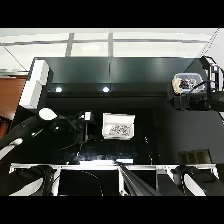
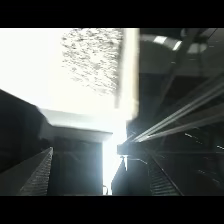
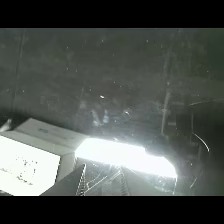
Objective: Fold the box and place the chain.
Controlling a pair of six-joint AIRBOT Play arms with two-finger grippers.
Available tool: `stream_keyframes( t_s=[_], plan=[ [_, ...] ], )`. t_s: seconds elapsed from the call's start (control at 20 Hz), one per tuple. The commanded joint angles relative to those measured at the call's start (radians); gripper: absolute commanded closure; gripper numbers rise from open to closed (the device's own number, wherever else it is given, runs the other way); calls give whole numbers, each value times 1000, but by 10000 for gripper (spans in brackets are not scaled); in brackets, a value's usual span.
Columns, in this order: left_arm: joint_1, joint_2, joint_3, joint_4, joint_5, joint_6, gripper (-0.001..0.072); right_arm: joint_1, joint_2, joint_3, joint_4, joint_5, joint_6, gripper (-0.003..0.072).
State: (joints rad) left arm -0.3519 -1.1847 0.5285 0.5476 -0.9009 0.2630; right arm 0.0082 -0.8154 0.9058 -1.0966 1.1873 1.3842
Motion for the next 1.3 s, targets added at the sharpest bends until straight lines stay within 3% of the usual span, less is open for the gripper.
stream_keyframes(
  t_s=[0.0,0.4,1.25],
  plan=[
    [-16,-124,82,-16,14,48,-8,1,1,0,2,21,0,410],
    [-21,-154,112,24,-43,20,-6,1,1,0,1,18,0,411],
    [-95,-162,114,-32,8,21,-4,1,0,0,0,5,0,411]
  ],
)
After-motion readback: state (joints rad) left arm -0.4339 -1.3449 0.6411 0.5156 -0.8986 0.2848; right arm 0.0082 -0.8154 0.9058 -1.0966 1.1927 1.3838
